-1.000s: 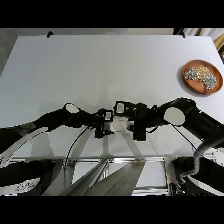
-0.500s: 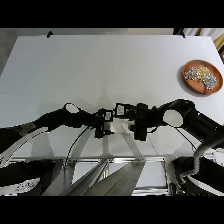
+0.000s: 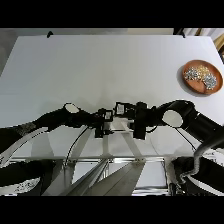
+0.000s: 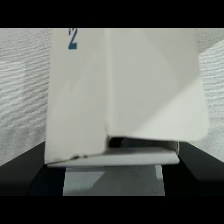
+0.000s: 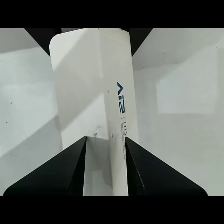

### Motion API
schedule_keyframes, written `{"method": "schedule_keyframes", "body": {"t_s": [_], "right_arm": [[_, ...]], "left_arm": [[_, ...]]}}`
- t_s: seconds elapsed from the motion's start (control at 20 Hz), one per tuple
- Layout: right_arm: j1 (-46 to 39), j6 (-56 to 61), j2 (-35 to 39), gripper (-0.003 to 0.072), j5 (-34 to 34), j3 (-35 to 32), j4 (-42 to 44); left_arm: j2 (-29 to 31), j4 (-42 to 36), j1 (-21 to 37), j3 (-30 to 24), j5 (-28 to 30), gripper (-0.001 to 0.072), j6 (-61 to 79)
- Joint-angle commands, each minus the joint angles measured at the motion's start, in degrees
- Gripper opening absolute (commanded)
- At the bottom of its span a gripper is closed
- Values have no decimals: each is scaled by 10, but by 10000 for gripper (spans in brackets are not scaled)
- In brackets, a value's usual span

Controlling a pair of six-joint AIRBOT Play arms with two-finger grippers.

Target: Fold the box and place the chain.

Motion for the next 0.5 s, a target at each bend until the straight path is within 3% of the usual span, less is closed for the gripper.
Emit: {"method": "schedule_keyframes", "body": {"t_s": [0.0,0.45], "right_arm": [[1,13,-1,237,-11,-8,-19],[1,26,-1,237,-42,-22,-19]], "left_arm": [[0,0,0,0,-1,273,1],[0,0,0,0,-1,273,1]]}}
